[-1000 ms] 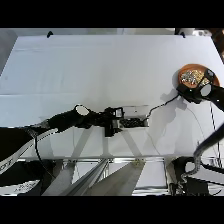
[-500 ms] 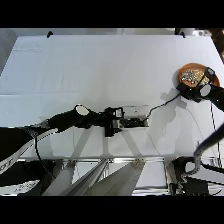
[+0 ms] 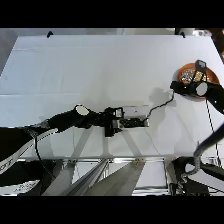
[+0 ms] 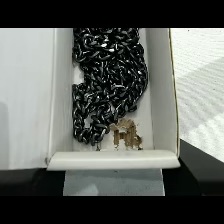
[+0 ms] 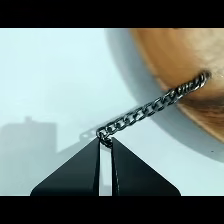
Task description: Fold the box and place the chain.
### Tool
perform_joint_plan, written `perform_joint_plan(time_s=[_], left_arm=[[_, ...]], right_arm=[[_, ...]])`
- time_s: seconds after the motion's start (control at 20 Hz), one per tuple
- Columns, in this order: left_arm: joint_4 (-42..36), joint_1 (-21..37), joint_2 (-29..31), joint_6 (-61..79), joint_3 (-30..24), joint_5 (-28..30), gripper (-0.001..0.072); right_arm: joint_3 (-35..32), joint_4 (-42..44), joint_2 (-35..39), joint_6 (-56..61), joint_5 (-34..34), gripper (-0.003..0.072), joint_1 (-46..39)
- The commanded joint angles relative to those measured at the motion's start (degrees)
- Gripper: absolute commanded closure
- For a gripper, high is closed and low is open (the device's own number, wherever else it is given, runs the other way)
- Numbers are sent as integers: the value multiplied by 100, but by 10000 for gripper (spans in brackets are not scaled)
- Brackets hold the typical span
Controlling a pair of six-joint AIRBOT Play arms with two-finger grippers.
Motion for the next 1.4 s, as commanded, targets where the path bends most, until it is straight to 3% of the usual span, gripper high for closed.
perform_joint_plan(time_s=[0.0,0.4,0.7,0.9,1.35], left_arm=[[0,2,4,2,4,2,573],[0,2,4,0,4,0,573],[0,2,4,0,4,0,573],[0,2,4,2,4,0,573],[0,2,4,2,4,0,573]], right_arm=[[2,9,833,-417,437,667,343],[0,118,3799,-1128,1993,667,365],[2,1128,5729,-1882,2142,667,365],[2,2190,6113,-2214,2365,667,365],[0,4457,5772,-2903,2844,667,365]])
